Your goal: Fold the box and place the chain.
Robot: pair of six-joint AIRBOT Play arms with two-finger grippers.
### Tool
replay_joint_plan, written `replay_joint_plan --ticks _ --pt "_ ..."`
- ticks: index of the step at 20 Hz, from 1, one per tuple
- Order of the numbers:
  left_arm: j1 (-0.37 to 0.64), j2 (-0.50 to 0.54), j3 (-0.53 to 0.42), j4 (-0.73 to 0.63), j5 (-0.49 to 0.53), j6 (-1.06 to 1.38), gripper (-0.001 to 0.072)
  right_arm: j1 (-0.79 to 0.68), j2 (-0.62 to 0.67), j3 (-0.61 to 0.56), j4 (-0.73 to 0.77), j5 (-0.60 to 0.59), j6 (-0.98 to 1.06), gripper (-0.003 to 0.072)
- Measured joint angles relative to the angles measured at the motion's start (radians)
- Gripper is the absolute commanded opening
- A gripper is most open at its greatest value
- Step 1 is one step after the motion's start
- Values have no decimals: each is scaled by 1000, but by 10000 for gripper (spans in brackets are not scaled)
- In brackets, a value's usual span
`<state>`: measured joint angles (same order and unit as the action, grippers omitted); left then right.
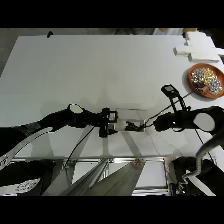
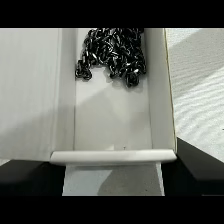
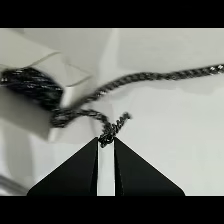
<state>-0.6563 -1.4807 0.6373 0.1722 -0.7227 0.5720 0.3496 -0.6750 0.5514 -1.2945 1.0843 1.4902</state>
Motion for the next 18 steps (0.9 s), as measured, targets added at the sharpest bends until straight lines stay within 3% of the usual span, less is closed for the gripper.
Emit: replay_joint_plan --ticks 4,8,15,18 --pt "0 0 0 0 0 0 134 0 97 0 225 -32 -103 15" --pt "0 0 0 0 0 0 134 9 90 0 391 -106 -202 15" --pt "0 0 0 0 0 0 134 146 -77 0 417 -243 -277 19" --pt "0 0 0 0 0 0 134 194 -150 1 388 -287 -283 143"
